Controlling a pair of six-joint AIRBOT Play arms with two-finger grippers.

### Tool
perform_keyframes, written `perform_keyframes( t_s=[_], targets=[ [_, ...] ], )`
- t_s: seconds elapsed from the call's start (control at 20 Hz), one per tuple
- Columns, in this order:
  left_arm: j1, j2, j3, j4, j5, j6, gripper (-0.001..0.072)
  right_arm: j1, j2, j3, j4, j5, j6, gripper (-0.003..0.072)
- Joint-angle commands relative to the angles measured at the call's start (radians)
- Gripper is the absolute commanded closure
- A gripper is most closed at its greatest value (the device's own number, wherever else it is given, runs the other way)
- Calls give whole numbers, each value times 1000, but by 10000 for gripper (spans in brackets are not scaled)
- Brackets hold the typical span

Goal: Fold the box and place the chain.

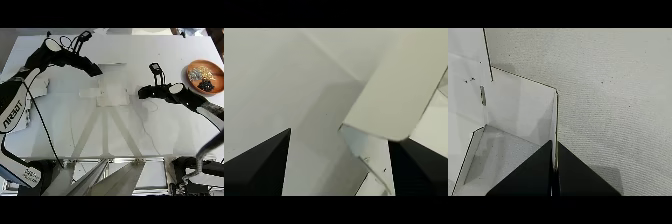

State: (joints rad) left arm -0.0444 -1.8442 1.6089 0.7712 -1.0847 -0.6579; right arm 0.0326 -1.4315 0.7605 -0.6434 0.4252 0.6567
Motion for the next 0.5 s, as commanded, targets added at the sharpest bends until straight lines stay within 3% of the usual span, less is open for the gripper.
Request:
perform_keyframes(
  t_s=[0.0,0.45],
  targets=[
    [-29,-30,13,4,-18,29,40,1,1,0,0,0,0,671],
    [-24,-33,13,5,-3,34,44,1,1,0,0,0,0,671]
  ],
)
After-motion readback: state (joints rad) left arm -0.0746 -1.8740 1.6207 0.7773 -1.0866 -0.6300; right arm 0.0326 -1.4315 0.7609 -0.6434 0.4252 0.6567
